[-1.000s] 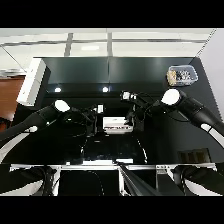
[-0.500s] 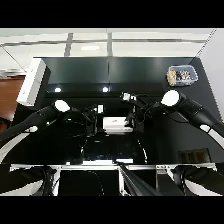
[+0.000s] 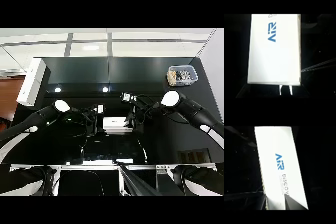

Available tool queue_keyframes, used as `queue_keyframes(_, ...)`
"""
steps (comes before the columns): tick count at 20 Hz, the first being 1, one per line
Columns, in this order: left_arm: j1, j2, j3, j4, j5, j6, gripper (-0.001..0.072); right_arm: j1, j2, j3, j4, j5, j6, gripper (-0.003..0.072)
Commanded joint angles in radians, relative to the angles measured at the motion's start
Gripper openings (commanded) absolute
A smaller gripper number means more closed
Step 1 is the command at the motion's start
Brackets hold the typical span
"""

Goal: Fold the box and place the chain.

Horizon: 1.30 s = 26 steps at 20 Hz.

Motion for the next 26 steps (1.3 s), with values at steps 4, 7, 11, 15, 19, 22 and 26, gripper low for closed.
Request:
queue_keyframes(4,0.0,0.0,0.0,0.0,0.0,0.0,0.0388,0.013,0.0,-0.03,0.01,-0.016,0.004,0.0264)
queue_keyframes(7,0.0,0.0,0.0,0.0,0.0,0.0,0.0388,0.029,-0.005,-0.03,0.008,-0.02,0.005,0.0263)
queue_keyframes(11,0.0,0.0,0.0,0.0,0.0,0.0,0.0388,0.026,0.02,-0.012,0.037,-0.006,0.09,0.0261)
queue_keyframes(15,0.0,0.0,0.0,0.0,0.002,0.0,0.0388,-0.059,0.113,0.006,0.037,0.089,0.412,0.0017)
queue_keyframes(19,0.0,0.0,0.0,0.0,0.002,0.0,0.0388,-0.148,0.11,-0.097,0.278,0.096,0.572,0.0017)
queue_keyframes(22,0.0,0.0,0.0,0.0,0.001,0.0,0.0388,-0.127,0.084,-0.191,0.532,0.006,0.572,0.0017)
queue_keyframes(26,0.0,0.0,0.0,0.0,0.001,0.0,0.0389,-0.063,0.0,-0.195,0.533,-0.035,0.582,0.0018)
